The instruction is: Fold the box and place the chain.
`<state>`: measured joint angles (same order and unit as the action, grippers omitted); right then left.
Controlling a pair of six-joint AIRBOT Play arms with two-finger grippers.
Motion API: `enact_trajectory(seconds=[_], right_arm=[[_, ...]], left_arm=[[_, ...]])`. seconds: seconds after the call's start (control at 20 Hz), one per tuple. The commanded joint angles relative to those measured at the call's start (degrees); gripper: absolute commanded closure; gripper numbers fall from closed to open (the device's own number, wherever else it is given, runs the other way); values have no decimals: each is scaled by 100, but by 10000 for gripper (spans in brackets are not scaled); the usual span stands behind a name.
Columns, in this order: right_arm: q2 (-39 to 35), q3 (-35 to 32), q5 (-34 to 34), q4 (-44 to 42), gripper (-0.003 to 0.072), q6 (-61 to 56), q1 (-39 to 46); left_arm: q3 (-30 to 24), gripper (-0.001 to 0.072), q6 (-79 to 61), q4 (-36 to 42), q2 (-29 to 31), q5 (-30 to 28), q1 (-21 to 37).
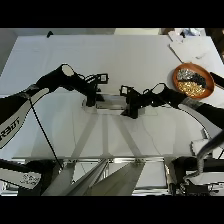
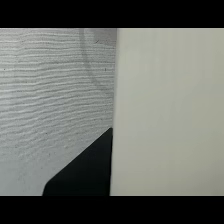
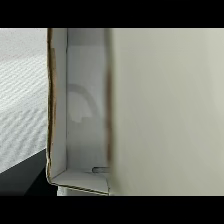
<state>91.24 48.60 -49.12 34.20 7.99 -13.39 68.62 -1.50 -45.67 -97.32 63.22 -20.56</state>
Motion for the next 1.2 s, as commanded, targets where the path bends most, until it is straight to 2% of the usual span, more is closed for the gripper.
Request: enact_trajectory(seconds=[0.0,0.25,0.3,0.35,0.45,0.5,0.55,0.75,1.15], right_arm=[[2,-4,-37,2,388,0,-7],[2,-4,-37,2,388,0,-7],[2,-4,-37,2,388,0,-7],[2,-4,-37,4,388,0,-7],[2,-4,-37,2,388,0,-7],[2,-4,-37,2,388,0,-7],[2,-4,-37,2,388,0,-7],[2,-4,-37,2,388,0,-7],[2,-4,-39,4,388,0,-7]], left_arm=[[-2,692,0,-2,-2,-2,-2],[-2,690,44,7,-2,44,-2],[-2,653,37,50,-2,55,-2],[-2,541,42,103,0,39,-2],[-2,232,37,109,2,26,11],[-2,113,39,109,4,9,26],[-2,64,44,107,17,-7,44],[-2,59,50,98,428,4,205],[-2,60,175,103,2006,-4,763]])
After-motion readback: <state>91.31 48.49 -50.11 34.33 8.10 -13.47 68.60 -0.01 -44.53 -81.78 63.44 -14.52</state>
